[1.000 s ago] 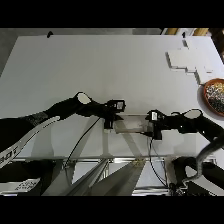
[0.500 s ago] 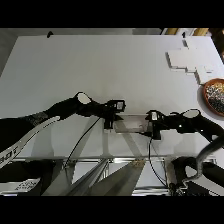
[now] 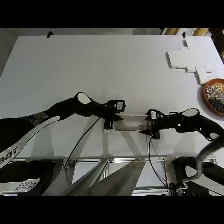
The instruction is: Fold the box and place the chain.
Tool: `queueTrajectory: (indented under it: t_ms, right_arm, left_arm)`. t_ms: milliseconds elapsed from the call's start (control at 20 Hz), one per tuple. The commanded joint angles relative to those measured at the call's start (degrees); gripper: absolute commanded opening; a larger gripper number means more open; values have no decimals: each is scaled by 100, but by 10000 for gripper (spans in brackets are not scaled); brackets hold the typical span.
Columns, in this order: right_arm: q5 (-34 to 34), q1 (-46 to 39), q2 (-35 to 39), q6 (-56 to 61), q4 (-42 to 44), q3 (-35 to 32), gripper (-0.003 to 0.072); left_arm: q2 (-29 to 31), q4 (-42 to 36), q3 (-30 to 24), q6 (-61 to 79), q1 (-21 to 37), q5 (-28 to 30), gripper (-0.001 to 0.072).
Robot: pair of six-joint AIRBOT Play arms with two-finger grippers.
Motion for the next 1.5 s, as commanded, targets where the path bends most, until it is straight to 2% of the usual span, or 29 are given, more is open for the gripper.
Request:
queueTrajectory:
  t_ms: [0,150,250,1450]
  right_arm:
    - [-33,0,-116,0,-140,4,461]
    - [-66,0,-144,0,-111,4,452]
    - [-76,0,-144,0,-111,4,405]
    - [-79,0,-138,4,-120,4,407]
  left_arm:
    - [4,0,-2,0,0,4,11]
    - [2,0,-2,0,0,7,11]
    - [4,0,-2,0,0,7,11]
    - [7,-4,-2,-2,0,-28,11]
